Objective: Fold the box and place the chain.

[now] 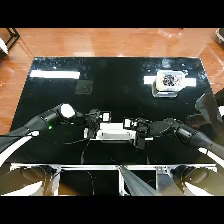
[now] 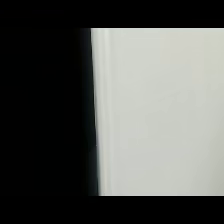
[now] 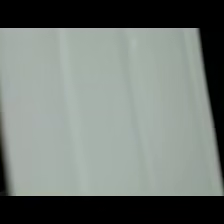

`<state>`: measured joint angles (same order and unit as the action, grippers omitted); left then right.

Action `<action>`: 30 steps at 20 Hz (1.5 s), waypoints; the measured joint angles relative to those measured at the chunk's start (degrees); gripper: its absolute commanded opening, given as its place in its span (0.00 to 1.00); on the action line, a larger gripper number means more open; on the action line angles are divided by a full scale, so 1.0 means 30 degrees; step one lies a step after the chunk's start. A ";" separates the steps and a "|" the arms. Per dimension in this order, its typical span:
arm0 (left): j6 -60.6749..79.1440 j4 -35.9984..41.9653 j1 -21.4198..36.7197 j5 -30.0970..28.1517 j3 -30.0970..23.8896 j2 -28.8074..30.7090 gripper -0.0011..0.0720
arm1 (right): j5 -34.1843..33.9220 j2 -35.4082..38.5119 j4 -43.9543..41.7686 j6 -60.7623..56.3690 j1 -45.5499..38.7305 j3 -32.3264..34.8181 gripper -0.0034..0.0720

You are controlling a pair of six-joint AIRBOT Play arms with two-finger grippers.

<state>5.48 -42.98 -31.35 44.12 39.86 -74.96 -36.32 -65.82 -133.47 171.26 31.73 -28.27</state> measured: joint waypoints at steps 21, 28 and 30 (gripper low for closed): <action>-0.5297 -0.2703 0.2397 0.0554 0.0000 0.4014 0.87 | -0.0080 0.0000 0.0029 -0.0007 -0.0051 0.0000 0.29; -1.2451 -0.2470 0.3468 0.6761 -0.0015 0.7628 0.04 | -0.0080 0.0000 0.0058 -0.0007 -0.0051 0.0000 0.29; -1.3274 -0.1275 0.2973 0.7541 -0.0146 0.7839 0.04 | -0.0080 0.0000 0.0066 -0.0007 -0.0051 0.0000 0.29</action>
<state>-34.35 -46.81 -22.44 66.74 39.42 -51.44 -36.56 -65.82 -133.27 171.24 31.57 -28.27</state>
